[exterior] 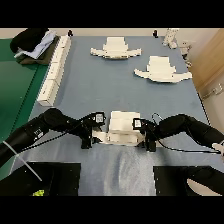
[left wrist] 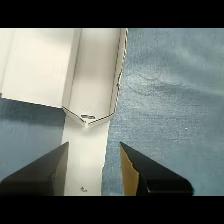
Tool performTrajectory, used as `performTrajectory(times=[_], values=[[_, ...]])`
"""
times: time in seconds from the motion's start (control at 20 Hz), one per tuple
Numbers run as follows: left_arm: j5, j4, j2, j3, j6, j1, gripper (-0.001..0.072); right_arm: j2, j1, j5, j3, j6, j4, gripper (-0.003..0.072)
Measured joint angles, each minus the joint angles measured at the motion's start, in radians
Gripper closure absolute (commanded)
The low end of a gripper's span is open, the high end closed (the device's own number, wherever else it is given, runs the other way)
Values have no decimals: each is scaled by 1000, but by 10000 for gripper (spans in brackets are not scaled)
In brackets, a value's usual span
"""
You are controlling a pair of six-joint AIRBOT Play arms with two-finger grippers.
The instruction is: Fold the box.
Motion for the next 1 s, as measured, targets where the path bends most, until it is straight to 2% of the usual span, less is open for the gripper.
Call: performTrajectory(times=[0.35, 0.4, 0.45, 0.5, 0.8, 1.0], values=[[87, -117, -139, -4, 198, -6, 247, 0, 0, 0, 0, 0, 0, 165], [100, -128, -150, 0, 210, -13, 290, 0, 0, 0, 0, 0, 0, 165], [108, -140, -161, 5, 219, -20, 496, 0, 0, 0, 0, 0, 0, 165], [121, -150, -171, 10, 229, -29, 532, 0, 0, 0, 0, 0, 0, 165], [147, -231, -224, 23, 273, -84, 544, 0, 0, -1, 0, 0, 0, 165], [161, -308, -251, 26, 311, -110, 523, 0, 0, -1, 0, 0, 0, 165]])
